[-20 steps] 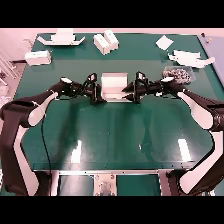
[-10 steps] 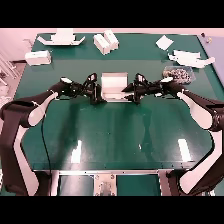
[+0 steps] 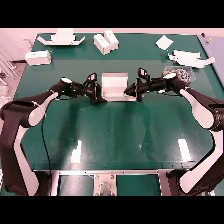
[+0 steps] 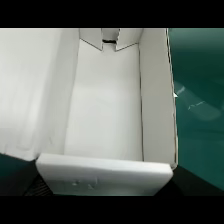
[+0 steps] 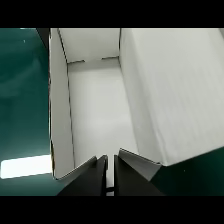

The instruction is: Fold the box and place the chain.

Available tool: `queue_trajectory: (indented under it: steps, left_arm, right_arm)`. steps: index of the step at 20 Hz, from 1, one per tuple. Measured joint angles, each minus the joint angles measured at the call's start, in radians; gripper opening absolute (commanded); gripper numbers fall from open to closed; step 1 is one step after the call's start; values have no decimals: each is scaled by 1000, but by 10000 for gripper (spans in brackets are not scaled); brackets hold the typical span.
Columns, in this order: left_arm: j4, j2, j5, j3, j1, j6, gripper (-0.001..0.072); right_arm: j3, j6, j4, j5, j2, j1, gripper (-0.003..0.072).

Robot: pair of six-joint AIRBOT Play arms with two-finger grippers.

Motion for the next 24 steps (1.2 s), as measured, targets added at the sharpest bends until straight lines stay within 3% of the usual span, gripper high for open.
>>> queue_trajectory:
  steps: [9,15,19,24]
  left_arm:
    - [2,0,-3,0,0,2,632]
    - [2,0,-3,0,0,3,632]
    - [2,0,-3,0,0,3,632]
    - [3,0,-3,0,0,3,632]
  right_arm:
    - [117,306,-131,161,50,-46,12]
    - [161,776,-186,190,150,-133,11]
    - [126,1080,-197,193,170,-222,10]
    - [28,1288,-198,155,146,-290,9]
